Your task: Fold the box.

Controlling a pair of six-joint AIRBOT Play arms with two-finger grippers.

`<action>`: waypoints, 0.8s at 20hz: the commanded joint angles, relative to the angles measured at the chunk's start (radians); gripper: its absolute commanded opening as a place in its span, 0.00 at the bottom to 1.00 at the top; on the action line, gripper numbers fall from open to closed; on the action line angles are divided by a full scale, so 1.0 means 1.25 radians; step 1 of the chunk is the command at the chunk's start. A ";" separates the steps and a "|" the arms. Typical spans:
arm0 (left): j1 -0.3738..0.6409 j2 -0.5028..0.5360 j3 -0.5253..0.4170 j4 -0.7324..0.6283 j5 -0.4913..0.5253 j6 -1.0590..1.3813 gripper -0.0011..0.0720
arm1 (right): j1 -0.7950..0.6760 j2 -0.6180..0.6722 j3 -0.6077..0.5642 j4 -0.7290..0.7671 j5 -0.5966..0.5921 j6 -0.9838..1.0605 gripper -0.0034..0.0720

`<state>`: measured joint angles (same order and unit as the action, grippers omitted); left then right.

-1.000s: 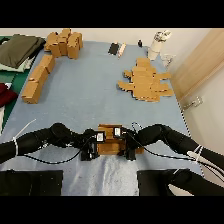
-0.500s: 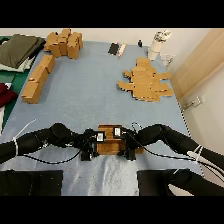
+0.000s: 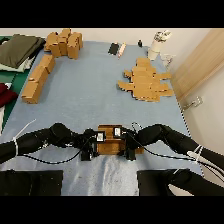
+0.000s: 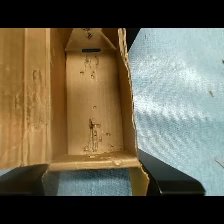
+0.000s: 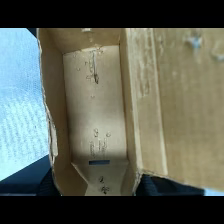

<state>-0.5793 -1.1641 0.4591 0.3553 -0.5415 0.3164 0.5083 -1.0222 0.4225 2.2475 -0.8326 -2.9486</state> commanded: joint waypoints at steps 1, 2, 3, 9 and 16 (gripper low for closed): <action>-0.001 0.000 0.001 0.000 0.000 0.000 0.62 | 0.000 -0.001 0.000 0.000 0.000 0.000 0.81; -0.001 0.000 0.001 0.000 0.000 0.000 0.62 | 0.000 -0.001 0.000 0.000 0.000 0.000 0.81; -0.001 0.000 0.001 0.000 0.000 0.000 0.62 | 0.000 -0.001 0.000 -0.003 0.001 0.000 0.81; -0.001 0.000 0.001 0.000 0.000 0.000 0.63 | 0.000 0.002 0.005 0.006 -0.006 -0.002 0.87; -0.001 0.000 0.001 0.000 0.000 0.000 0.62 | 0.000 0.053 0.045 -0.195 -0.066 0.262 1.00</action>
<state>-0.5804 -1.1641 0.4591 0.3546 -0.5392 0.3168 0.5095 -0.9867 0.4587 2.1422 -0.8597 -2.7773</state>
